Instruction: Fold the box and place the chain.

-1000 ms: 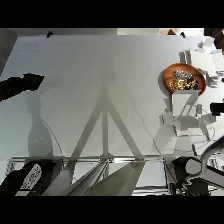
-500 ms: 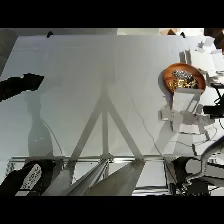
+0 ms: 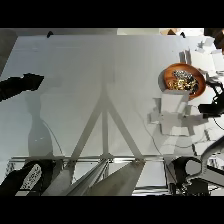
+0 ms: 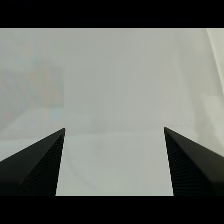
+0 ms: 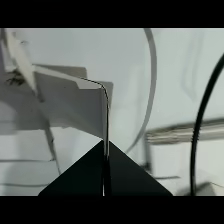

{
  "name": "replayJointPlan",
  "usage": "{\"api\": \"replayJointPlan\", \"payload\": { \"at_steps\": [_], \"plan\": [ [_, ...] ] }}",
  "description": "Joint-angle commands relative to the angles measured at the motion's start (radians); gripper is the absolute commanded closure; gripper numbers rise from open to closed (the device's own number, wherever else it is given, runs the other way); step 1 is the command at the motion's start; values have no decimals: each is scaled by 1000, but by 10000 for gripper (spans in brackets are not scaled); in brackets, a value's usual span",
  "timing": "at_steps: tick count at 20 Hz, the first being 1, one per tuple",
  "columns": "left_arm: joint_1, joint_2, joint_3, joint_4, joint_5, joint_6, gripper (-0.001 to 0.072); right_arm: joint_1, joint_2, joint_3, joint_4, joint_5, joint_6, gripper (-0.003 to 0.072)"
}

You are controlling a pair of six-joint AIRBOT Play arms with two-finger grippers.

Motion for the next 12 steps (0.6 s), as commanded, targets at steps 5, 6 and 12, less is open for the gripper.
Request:
{"api": "replayJointPlan", "payload": {
  "at_steps": [5, 6, 12],
  "plan": [
    [1, 1, 1, 0, 0, 0, 15, 184, 160, -4, 543, -98, -150, 679],
    [0, 1, 1, 0, 0, 0, 15, 210, 160, -8, 584, -134, -167, 679],
    [1, 1, 1, 0, 0, 0, 15, 459, 160, -175, 679, -507, -246, 679]
  ]
}}
